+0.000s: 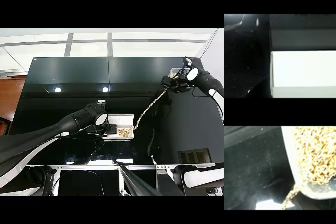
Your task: Fold the box and place the chain.
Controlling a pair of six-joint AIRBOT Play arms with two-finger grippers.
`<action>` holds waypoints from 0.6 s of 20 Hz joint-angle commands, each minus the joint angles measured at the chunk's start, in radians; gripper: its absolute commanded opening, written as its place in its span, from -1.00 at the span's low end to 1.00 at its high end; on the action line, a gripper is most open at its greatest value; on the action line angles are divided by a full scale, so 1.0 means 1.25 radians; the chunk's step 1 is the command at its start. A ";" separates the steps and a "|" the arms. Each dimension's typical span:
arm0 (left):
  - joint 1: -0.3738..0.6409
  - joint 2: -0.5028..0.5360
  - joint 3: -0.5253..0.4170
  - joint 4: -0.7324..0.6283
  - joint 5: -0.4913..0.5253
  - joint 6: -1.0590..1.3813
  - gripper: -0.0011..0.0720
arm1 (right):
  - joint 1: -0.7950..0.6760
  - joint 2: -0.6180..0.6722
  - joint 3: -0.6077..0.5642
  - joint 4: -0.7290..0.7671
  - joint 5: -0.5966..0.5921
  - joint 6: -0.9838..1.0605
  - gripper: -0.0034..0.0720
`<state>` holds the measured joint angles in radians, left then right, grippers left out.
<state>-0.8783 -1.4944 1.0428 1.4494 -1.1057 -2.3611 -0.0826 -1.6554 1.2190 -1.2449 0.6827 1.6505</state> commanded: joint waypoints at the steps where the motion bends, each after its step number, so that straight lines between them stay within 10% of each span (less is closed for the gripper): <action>1: 0.000 0.000 0.000 0.000 0.001 0.000 -0.89 | -0.001 -0.017 0.013 -0.040 -0.009 0.004 -0.42; 3: 0.000 0.000 0.000 0.000 0.001 0.000 -0.89 | 0.001 -0.016 0.032 -0.038 0.029 0.001 -0.85; 12: 0.000 0.000 0.000 0.000 0.001 0.000 -0.89 | 0.043 0.352 0.046 -0.037 0.401 -0.153 -0.85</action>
<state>-0.8783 -1.4944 1.0428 1.4494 -1.1046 -2.3611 -0.0433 -1.3800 1.2747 -1.2919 0.9977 1.5013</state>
